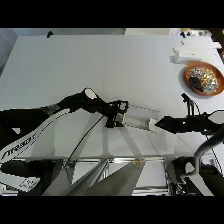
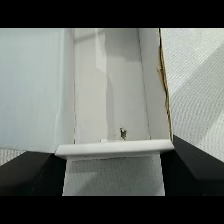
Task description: Fold the box and place the chain.
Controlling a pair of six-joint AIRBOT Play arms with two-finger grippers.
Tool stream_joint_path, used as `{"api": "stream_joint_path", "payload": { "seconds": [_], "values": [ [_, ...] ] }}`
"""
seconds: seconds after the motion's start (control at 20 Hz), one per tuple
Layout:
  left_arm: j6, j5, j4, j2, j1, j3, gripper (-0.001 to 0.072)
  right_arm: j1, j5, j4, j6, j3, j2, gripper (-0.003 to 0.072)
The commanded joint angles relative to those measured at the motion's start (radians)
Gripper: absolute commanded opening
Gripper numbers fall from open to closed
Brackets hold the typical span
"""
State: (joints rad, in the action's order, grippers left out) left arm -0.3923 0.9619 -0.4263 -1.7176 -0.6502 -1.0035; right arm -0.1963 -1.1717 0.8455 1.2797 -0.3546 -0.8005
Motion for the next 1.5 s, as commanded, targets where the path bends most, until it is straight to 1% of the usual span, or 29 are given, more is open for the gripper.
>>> {"api": "stream_joint_path", "payload": {
  "seconds": [0.0,0.15,0.3,0.45,0.5,0.55,0.65,0.95,1.15,1.45],
  "values": [
    [0.0,0.0,0.0,0.0,0.0,0.0,0.0209,0.005,0.019,-0.016,-0.006,-0.001,0.0,0.0408],
    [0.0,0.0,0.0,0.001,0.0,0.0,0.0209,0.059,0.077,-0.03,-0.005,-0.001,-0.005,0.0413],
    [0.0,0.0,0.0,0.001,0.0,0.0,0.0209,0.129,0.108,-0.031,0.021,-0.001,-0.027,0.0413],
    [0.0,0.0,0.0,0.0,0.0,0.0,0.0209,0.216,0.188,-0.008,0.064,-0.018,-0.029,0.0418],
    [0.0,0.0,0.0,0.001,0.0,0.0,0.0209,0.24,0.194,0.027,0.094,-0.035,-0.031,0.0425],
    [0.0,0.0,0.0,0.001,0.0,0.0,0.0209,0.262,0.193,0.069,0.138,-0.055,-0.035,0.0468],
    [0.0,0.0,0.0,0.0,0.0,0.0,0.0209,0.312,0.185,0.142,0.22,-0.084,-0.052,0.0479],
    [0.0,0.0,0.0,0.001,0.0,0.0,0.0209,0.491,0.194,0.338,0.481,-0.11,-0.116,0.0479],
    [0.0,0.0,0.0,0.001,0.0,0.0,0.0209,0.588,0.198,0.445,0.679,-0.156,-0.149,0.0479],
    [0.0,0.0,0.0,0.0,0.0,0.0,0.0209,0.75,0.177,0.577,0.95,-0.245,-0.273,0.0478]
  ]
}}
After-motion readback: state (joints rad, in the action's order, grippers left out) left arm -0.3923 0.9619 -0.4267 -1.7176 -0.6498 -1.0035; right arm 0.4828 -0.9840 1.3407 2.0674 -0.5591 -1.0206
